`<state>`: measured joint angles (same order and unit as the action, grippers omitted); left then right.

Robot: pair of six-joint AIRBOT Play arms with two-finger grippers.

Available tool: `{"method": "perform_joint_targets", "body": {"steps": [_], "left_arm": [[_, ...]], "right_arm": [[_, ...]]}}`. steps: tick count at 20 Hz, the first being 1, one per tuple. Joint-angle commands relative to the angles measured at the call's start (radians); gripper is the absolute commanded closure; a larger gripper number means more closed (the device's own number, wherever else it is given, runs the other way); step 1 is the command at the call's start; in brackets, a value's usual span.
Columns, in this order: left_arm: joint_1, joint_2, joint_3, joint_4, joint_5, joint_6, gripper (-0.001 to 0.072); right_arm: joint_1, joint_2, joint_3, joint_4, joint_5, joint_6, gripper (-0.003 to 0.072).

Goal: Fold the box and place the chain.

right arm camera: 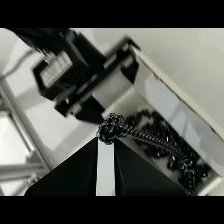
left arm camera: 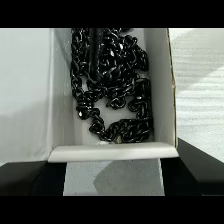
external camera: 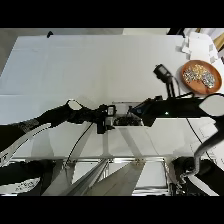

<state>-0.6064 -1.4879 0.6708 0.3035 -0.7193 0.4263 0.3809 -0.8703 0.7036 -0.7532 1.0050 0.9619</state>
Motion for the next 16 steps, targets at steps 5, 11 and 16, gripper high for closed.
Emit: {"method": "perform_joint_targets", "body": {"steps": [5,11,16], "left_arm": [[0.0,0.0,0.001,0.0,-0.003,0.0,0.0439],[0.0,0.0,0.001,0.0,-0.003,0.0,0.0439],[0.0,0.0,0.001,0.0,-0.003,0.0,0.0439]], "right_arm": [[0.02,-0.136,-0.024,-0.089,0.001,-0.003,0.0455],[-0.246,-0.026,-0.024,-0.135,0.216,-0.253,0.0596],[-0.333,-0.028,-0.062,-0.364,0.194,-0.642,0.0441]]}}
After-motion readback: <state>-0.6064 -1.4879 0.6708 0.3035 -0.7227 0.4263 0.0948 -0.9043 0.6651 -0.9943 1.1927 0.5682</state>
